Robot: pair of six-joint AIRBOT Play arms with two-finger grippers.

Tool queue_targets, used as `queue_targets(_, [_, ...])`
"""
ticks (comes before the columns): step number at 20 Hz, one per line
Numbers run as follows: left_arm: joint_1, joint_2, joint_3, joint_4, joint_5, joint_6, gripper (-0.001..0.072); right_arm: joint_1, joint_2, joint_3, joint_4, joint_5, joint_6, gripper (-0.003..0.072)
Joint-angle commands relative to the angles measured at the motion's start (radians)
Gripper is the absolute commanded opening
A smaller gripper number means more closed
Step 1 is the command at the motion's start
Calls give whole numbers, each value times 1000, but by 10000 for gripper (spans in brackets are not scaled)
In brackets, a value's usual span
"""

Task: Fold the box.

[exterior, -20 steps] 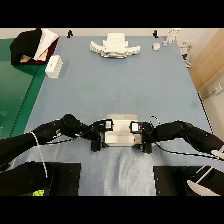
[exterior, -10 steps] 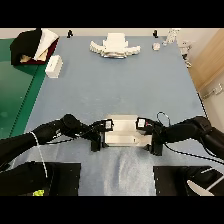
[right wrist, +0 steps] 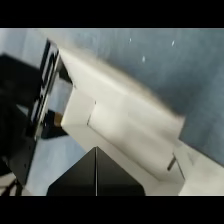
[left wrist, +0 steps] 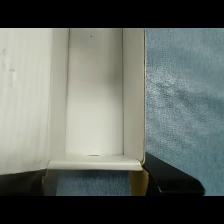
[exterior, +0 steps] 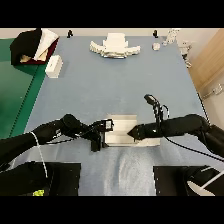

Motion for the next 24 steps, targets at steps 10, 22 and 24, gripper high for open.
queue_targets(10, [0, 1, 1, 0, 0, 0, 463, -10, -439, 141, 65, 121, 39, 4])
queue_targets(22, [0, 1, 1, 0, -1, 0, 463, -13, -371, 143, 44, 77, -28, 3])
queue_targets(24, [0, 1, 1, 0, -1, 0, 463, -13, -291, 150, -7, 72, -29, 4])
